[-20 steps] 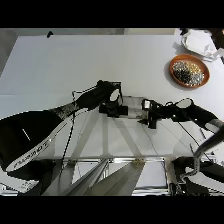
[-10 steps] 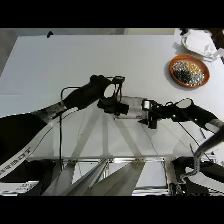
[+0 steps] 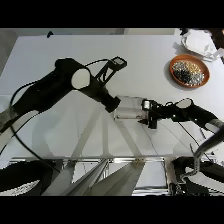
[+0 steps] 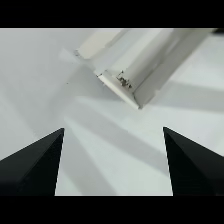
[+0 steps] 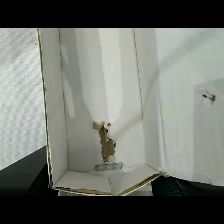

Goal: Fold the box and place the chain.

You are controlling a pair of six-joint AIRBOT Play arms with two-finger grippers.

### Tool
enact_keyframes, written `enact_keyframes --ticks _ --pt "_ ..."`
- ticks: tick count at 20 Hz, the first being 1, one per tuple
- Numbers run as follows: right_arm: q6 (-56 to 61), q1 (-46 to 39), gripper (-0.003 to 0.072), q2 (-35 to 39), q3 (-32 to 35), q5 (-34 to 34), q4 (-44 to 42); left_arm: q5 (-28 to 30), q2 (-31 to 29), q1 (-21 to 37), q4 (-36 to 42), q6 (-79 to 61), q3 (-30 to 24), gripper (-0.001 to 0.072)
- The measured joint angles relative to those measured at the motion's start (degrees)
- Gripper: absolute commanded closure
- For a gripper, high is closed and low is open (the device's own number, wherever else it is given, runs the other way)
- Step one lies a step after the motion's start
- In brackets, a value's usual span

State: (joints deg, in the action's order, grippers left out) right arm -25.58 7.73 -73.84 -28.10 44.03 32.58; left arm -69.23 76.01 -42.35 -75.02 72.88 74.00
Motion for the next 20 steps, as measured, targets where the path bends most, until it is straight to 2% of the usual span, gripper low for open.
enact_keyframes --ticks 2,5,9,14,20 --pt "0.0 0.0 0.0408 0.0 0.0 0.0 0.0 1.2 -2.7 1.0 3.6 -14.8 -4.7 0.0014" --pt "0.0 0.0 0.0408 0.0 0.0 0.0 0.0 6.2 -4.9 3.1 12.4 -36.2 -14.1 0.0013" --pt "0.0 0.0 0.0408 0.0 0.0 0.0 0.0 12.7 -3.1 6.7 26.8 -62.1 -24.4 0.0009" --pt "0.0 0.0 0.0408 0.0 0.0 0.0 0.0 20.6 3.4 9.6 39.4 -81.2 -28.1 0.0002" --pt "0.0 0.0 0.0408 0.0 0.0 0.1 0.0 23.3 7.5 12.8 44.3 -85.7 -28.9 -0.0004"
